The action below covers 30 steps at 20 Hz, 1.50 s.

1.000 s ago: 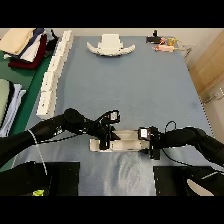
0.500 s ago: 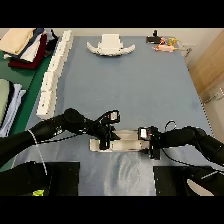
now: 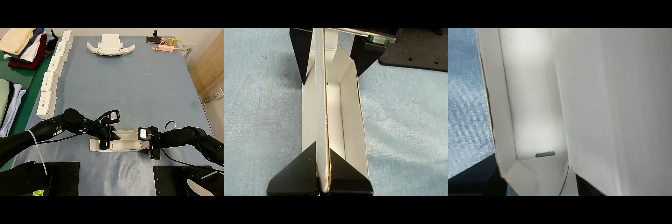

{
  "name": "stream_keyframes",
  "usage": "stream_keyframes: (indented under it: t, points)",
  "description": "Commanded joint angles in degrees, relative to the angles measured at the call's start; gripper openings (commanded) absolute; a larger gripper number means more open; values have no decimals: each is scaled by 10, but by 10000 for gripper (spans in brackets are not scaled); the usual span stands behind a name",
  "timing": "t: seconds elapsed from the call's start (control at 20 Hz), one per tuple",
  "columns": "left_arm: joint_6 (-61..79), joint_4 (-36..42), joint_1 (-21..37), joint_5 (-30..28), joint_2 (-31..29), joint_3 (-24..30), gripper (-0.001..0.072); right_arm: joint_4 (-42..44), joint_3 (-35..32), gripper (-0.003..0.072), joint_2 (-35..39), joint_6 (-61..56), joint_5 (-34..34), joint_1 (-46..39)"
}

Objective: Fold the box.

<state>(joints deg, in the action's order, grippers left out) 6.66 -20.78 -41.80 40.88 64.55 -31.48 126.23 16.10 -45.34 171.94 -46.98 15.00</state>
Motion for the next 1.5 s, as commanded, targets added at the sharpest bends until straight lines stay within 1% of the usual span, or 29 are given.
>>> stream_keyframes:
  t: [0.0,0.15,0.2,0.25,0.3,0.45,0.55,0.6,0.7,0.75,0.8,0.85,0.9,0.95,1.0,1.05,1.1,1.15,1.2,1.25,1.3,1.35,1.4,1.45]
  points:
    - [-1,2,0,-3,0,0,15,0,0,507,0,0,0,0]
    - [-2,2,1,-5,0,0,18,0,0,507,0,0,0,0]
    - [-9,2,1,-4,0,0,59,0,0,507,0,0,0,0]
    - [-22,2,1,-5,0,0,364,0,0,507,0,0,0,0]
    - [-50,2,1,-6,0,0,575,0,0,506,0,0,0,0]
    - [-83,-17,1,-8,-10,0,565,0,0,507,0,0,0,0]
    - [-129,-54,1,-16,-40,0,565,0,0,506,0,0,0,0]
    - [-175,-89,5,-19,-62,0,566,0,0,507,0,0,0,0]
    - [-313,-193,26,-5,-118,0,566,0,0,507,0,0,0,0]
    - [-388,-242,40,16,-150,0,565,0,0,507,0,0,0,0]
    - [-449,-273,51,40,-180,0,564,0,0,507,0,0,0,0]
    - [-502,-289,60,67,-210,0,563,0,0,507,0,0,0,0]
    - [-546,-287,62,89,-232,0,519,0,0,507,0,0,0,0]
    - [-584,-278,56,118,-249,0,210,0,0,507,0,0,0,0]
    - [-588,-265,42,151,-255,0,13,0,0,506,0,0,0,0]
    - [-608,-247,16,170,-252,0,15,0,0,507,0,0,0,0]
    - [-657,-234,-21,161,-244,0,15,0,0,506,0,0,0,0]
    - [-697,-225,-62,134,-232,0,15,0,0,507,0,0,0,0]
    - [-737,-219,-106,90,-216,0,14,0,0,507,0,0,0,0]
    - [-774,-207,-152,27,-196,0,15,0,0,507,0,0,0,0]
    - [-802,-187,-188,-38,-176,0,15,0,0,506,0,0,0,0]
    - [-816,-150,-213,-110,-154,0,15,0,0,507,0,0,0,0]
    - [-817,-104,-224,-167,-133,0,15,0,0,507,0,0,0,0]
    - [-816,-63,-224,-203,-117,0,15,0,0,507,0,0,0,0]
